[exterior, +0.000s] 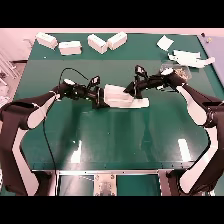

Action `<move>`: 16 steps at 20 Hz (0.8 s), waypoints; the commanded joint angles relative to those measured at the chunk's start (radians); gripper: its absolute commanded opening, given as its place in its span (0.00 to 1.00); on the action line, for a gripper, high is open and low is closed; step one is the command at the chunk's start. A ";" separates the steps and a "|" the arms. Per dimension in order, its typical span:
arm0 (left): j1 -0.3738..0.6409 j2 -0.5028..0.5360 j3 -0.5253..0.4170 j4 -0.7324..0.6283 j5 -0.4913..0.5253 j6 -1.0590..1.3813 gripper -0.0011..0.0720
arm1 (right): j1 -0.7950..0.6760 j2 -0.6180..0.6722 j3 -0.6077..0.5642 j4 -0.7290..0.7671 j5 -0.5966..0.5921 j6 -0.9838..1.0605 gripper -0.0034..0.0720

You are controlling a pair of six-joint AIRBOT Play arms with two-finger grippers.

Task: Fold the box and place the chain.

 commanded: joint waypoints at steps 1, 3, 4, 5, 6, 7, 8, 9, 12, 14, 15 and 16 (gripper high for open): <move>0.000 0.001 0.002 -0.003 0.012 0.005 0.75 | 0.007 -0.008 0.005 -0.020 0.014 0.008 0.06; 0.000 0.001 0.002 -0.003 0.012 0.005 0.75 | 0.002 -0.006 0.023 -0.018 0.016 0.009 0.06; 0.000 0.001 0.002 -0.003 0.012 0.004 0.75 | 0.001 -0.005 0.037 -0.018 0.029 0.009 0.06; 0.000 0.001 0.002 -0.003 0.012 0.002 0.74 | -0.005 -0.003 0.055 -0.018 0.050 0.010 0.06; 0.000 0.001 0.002 -0.003 0.012 0.002 0.74 | -0.013 0.006 0.062 -0.018 0.056 0.016 0.06; 0.000 0.001 0.002 -0.003 0.012 0.002 0.74 | -0.021 0.024 0.063 -0.018 0.055 0.035 0.05; 0.000 0.001 0.002 -0.003 0.012 0.002 0.74 | -0.032 0.043 0.063 -0.019 0.055 0.063 0.05; 0.000 0.001 0.002 -0.003 0.012 0.002 0.75 | -0.043 0.061 0.062 -0.020 0.055 0.087 0.05; 0.000 0.001 0.002 -0.003 0.012 0.002 0.75 | -0.092 0.108 0.061 -0.019 0.056 0.118 0.05; 0.000 0.001 0.002 -0.003 0.012 0.002 0.75 | -0.113 0.131 0.042 -0.019 0.065 0.117 0.06; 0.000 0.001 0.002 -0.003 0.012 0.002 0.75 | -0.121 0.138 0.028 -0.023 0.091 0.117 0.12; 0.000 0.001 0.002 -0.003 0.012 0.002 0.75 | -0.126 0.142 0.019 -0.034 0.132 0.117 0.38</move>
